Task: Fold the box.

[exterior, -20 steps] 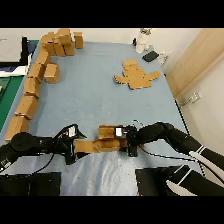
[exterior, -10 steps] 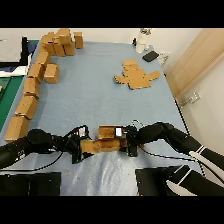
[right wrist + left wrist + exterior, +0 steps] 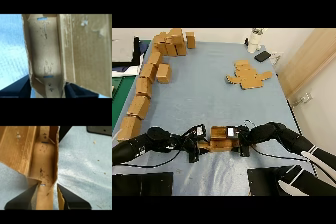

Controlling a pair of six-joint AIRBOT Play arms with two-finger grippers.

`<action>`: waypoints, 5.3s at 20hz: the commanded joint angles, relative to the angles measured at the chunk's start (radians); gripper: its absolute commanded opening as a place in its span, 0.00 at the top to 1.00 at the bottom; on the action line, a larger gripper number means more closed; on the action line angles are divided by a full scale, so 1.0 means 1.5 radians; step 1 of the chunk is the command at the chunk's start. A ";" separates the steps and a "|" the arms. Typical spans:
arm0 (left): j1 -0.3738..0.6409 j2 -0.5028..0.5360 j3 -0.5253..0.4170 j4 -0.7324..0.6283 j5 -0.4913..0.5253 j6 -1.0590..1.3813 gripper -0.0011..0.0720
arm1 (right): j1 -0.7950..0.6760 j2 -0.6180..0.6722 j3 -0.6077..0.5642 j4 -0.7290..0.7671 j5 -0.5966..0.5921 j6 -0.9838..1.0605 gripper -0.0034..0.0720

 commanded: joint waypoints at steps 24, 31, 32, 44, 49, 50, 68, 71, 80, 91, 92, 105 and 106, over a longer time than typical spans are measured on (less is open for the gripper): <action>-0.020 -0.009 0.012 -0.022 0.011 0.070 0.84 | 0.000 0.001 0.000 0.000 0.000 0.000 0.28; -0.032 -0.030 0.014 -0.087 0.030 0.117 0.84 | 0.000 0.001 0.000 0.000 0.000 0.000 0.28; -0.032 -0.030 0.014 -0.087 0.034 0.117 0.84 | 0.000 0.001 0.000 0.000 0.000 0.000 0.28; -0.032 -0.033 0.016 -0.089 0.035 0.117 0.33 | 0.000 0.001 0.000 0.000 0.000 0.000 0.28; -0.031 0.003 0.017 0.005 0.089 -0.038 0.97 | 0.000 0.001 0.000 0.000 0.000 0.000 0.28; -0.030 0.029 0.016 0.069 0.114 -0.142 0.97 | 0.000 0.001 0.000 0.000 0.000 0.000 0.28; 0.042 0.239 -0.028 0.676 -0.089 -1.509 0.97 | 0.000 0.000 0.000 0.000 0.000 0.000 0.28; -0.025 0.165 -0.027 0.640 0.005 -1.507 0.97 | 0.000 0.001 0.000 0.000 0.000 0.000 0.28; -0.132 0.125 -0.010 0.586 0.108 -1.507 0.97 | 0.000 0.001 0.000 0.000 0.000 0.000 0.28; -0.130 0.127 0.059 0.554 0.048 -1.421 0.96 | 0.000 0.001 0.000 0.000 0.000 0.000 0.28; -0.130 0.127 0.061 0.555 0.040 -1.419 0.96 | 0.000 0.001 0.000 0.000 0.000 0.000 0.28; -0.130 0.127 0.061 0.539 0.018 -1.419 0.50 | 0.000 0.001 0.000 0.000 0.000 0.000 0.28; -0.130 0.127 0.061 0.540 0.037 -1.419 0.50 | 0.000 0.001 0.000 0.000 0.000 0.000 0.28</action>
